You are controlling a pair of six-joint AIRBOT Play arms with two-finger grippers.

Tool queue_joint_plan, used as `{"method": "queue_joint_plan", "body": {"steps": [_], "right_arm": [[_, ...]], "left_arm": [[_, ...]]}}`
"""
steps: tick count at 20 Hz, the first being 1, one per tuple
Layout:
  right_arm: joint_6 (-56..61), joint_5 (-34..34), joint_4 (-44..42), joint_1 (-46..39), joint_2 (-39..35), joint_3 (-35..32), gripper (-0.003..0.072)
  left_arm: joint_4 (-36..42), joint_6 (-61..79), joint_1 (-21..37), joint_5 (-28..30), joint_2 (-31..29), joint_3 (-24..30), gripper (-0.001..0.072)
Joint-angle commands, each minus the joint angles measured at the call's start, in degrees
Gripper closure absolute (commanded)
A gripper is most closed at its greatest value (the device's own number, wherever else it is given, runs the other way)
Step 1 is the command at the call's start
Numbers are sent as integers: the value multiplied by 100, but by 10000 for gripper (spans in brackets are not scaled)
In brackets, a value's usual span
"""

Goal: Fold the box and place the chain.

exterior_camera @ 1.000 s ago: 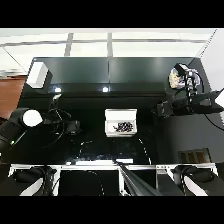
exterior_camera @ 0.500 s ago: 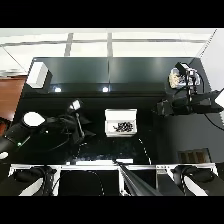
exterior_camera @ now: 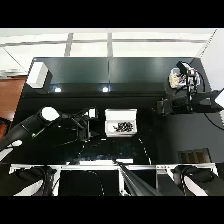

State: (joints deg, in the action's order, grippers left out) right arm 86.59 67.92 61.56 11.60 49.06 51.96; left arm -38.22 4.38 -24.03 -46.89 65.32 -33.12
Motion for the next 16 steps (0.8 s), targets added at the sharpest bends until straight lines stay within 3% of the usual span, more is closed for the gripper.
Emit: {"method": "queue_joint_plan", "body": {"steps": [1,10,16], "right_arm": [[2,-251,0,-4,0,-2,394],[2,-413,0,-4,2,-2,395],[2,-413,0,-4,2,-2,394]], "left_arm": [[-35,153,122,46,254,-98,-3],[487,949,192,-11,879,-111,-3],[612,1067,-28,-184,1132,-461,-3]]}}
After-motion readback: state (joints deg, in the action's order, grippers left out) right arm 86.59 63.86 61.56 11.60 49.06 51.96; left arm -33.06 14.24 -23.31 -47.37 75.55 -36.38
